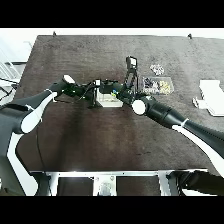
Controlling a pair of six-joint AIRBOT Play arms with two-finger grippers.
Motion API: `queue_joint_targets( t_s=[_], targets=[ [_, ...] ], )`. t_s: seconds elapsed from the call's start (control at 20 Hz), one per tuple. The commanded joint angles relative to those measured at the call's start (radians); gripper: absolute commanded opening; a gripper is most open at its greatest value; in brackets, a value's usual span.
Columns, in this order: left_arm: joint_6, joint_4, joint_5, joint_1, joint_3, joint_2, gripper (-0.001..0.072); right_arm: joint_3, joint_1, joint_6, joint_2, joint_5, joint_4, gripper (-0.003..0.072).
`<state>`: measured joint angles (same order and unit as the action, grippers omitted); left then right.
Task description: Fold the box and place the chain.
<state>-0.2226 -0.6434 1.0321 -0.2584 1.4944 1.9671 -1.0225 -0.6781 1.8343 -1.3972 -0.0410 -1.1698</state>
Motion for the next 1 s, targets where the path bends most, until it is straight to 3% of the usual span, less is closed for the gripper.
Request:
queue_joint_targets(
  t_s=[0.0,0.25,0.5,0.75,0.95],
  targets=[
    [-0.013,-0.003,0.000,-0.002,0.000,-0.002,0.0467,0.002,0.000,-0.001,-0.069,-0.029,0.003,0.0013],
    [-0.013,-0.003,0.000,-0.002,0.000,-0.002,0.0467,0.002,0.010,-0.002,-0.072,-0.046,0.002,0.0013],
    [-0.013,-0.003,0.001,-0.002,0.000,-0.002,0.0467,0.002,0.014,-0.066,0.015,-0.156,-0.006,0.0011],
    [-0.013,-0.003,0.001,-0.002,0.000,-0.002,0.0466,0.002,0.029,-0.065,0.103,-0.299,-0.106,0.0010],
    [-0.013,-0.003,0.000,-0.002,0.000,-0.002,0.0467,0.003,0.047,-0.061,0.169,-0.345,-0.159,0.0009]
  ],
)
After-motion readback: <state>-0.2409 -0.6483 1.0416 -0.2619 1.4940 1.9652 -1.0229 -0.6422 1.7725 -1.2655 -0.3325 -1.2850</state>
